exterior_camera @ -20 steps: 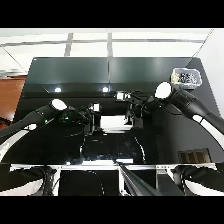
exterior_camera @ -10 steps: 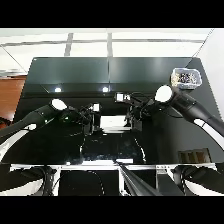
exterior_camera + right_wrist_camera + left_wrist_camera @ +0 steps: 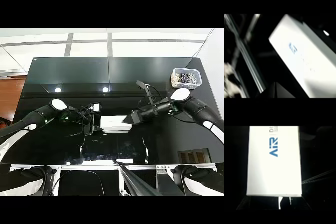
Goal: Fold the box and place the chain.
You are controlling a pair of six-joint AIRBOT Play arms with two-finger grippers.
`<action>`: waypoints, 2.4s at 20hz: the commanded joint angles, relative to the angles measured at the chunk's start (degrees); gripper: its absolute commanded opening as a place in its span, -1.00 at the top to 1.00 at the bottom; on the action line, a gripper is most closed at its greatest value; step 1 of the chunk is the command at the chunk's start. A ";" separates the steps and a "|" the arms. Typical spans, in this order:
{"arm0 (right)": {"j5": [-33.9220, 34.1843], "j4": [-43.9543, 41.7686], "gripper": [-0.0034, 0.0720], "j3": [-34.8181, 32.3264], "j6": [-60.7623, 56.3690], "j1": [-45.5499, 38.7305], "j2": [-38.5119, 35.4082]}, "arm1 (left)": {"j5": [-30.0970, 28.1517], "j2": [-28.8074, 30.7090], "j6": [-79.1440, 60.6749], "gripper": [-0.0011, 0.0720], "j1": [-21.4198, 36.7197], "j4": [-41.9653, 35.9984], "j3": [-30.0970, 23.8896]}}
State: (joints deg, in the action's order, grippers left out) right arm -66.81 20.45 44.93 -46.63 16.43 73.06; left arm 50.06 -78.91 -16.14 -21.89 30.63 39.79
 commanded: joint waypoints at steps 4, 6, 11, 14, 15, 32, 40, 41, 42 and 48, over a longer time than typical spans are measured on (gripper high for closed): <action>11.87 -5.92 0.87 -2.75 -4.63 4.61 5.01 | 0.07 -0.02 0.00 -0.13 -0.02 0.20 0.02; 13.79 -2.91 0.87 -2.78 -6.47 5.01 5.40 | 0.07 -0.02 0.00 -0.13 -0.02 0.20 0.02; 15.72 4.55 0.87 -2.82 -11.89 5.22 5.55 | 0.02 -0.02 -0.02 -0.13 -0.02 0.20 0.02; 16.59 5.05 0.87 -2.82 -11.85 5.22 5.66 | 0.02 -0.02 0.00 -0.13 -0.02 0.20 0.02; 16.76 5.09 0.87 -2.82 -11.82 5.25 5.66 | 0.02 -0.02 0.00 -0.13 -0.02 0.20 0.02; -20.24 17.27 0.87 4.66 -8.35 -22.93 -15.13 | 6.69 5.05 11.63 -1.00 2.23 11.08 3.63; -13.94 18.43 0.87 3.98 -9.92 -28.11 -17.88 | 4.44 2.64 25.40 -0.99 -8.15 10.73 15.17; -13.79 18.43 0.87 3.96 -9.97 -28.11 -17.88 | 4.20 0.72 27.34 -0.99 -9.03 10.71 16.46; -13.77 18.45 0.87 3.96 -9.97 -28.11 -17.88 | 4.17 -1.27 29.77 -0.99 -9.49 10.71 17.57; -13.73 18.64 0.87 3.96 -9.97 -28.11 -17.88 | 5.20 -5.62 33.11 -0.99 -10.05 10.71 18.36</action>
State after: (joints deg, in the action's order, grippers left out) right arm -80.86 38.87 48.90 -56.49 -11.62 55.24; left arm 54.74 -82.78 15.07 -31.40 41.34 57.47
